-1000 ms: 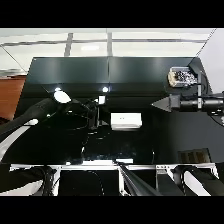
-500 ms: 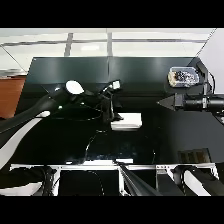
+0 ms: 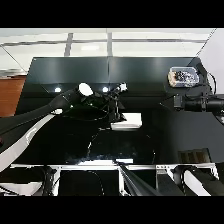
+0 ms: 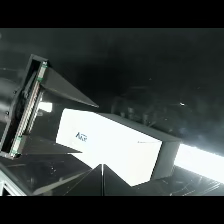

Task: Fold the box and place the chain.

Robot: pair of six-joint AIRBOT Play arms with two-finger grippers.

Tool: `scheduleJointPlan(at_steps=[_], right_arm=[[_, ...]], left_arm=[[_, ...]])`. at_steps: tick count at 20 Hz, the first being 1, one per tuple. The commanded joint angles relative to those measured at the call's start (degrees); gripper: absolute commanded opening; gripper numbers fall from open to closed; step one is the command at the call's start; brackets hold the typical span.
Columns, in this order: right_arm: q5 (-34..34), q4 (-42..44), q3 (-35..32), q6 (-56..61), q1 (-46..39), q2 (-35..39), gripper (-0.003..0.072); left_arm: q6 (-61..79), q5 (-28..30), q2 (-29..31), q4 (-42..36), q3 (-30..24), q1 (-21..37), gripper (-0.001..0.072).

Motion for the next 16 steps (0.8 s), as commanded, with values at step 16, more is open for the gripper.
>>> scheduleJointPlan(at_steps=[16], right_arm=[[-0.8,-1.9,0.0,0.5,0.0,0.0,0.0014]], left_arm=[[0.1,-3.1,-1.7,0.5,1.4,-2.4,0.0703]])
